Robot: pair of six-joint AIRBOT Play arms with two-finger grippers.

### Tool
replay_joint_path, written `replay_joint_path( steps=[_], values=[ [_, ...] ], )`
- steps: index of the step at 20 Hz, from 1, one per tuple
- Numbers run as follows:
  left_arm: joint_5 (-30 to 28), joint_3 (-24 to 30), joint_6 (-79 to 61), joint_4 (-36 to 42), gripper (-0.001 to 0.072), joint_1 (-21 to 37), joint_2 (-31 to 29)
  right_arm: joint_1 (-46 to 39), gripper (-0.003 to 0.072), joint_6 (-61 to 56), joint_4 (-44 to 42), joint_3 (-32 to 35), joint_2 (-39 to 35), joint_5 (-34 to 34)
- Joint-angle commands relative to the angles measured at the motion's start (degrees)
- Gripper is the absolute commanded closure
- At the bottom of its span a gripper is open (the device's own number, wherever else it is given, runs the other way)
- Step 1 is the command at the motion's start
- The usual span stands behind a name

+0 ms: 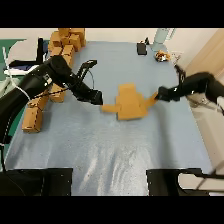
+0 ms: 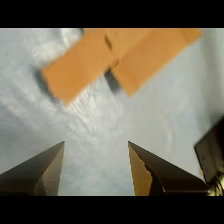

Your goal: Fold the box.

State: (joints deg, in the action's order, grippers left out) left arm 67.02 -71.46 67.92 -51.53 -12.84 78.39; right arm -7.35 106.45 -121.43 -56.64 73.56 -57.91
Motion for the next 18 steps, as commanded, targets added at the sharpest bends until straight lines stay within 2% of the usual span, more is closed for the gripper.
replay_joint_path(
  steps=[1, 4, 5, 6, 7, 9, 12, 18],
  values=[
    [6.21, 6.03, -9.05, 12.81, 0.0121, 5.27, -0.17, 8.24, 0.0688, -13.07, 6.43, 18.25, -15.63, 3.48],
    [8.35, 12.11, -12.61, 18.67, 0.0121, 10.29, -0.15, 12.33, 0.0677, -17.77, 8.59, 25.75, -22.56, 3.23],
    [9.11, 12.96, -13.14, 18.56, 0.0121, 11.34, -0.15, 12.44, 0.0565, -17.75, 8.63, 26.51, -23.04, 2.93],
    [10.03, 13.44, -13.46, 18.56, 0.0121, 12.20, -0.15, 12.33, 0.0392, -17.75, 9.20, 26.47, -22.77, 2.91],
    [10.82, 13.44, -13.84, 18.43, 0.0121, 12.68, -0.15, 12.33, 0.0318, -17.75, 10.54, 26.47, -22.45, 3.74],
    [11.61, 13.44, -13.99, 18.49, 0.0121, 13.25, -0.15, 12.15, 0.0319, -17.75, 13.40, 25.53, -20.74, 4.57],
    [10.97, 13.44, -14.16, 18.49, 0.0121, 13.27, -0.15, 9.94, 0.0320, -16.11, 13.62, 20.26, -15.61, 2.29],
    [9.86, 13.44, -14.38, 18.53, 0.0121, 13.29, -0.15, 8.76, 0.0349, -2.71, 5.22, 7.85, -1.31, -12.09]
  ],
)
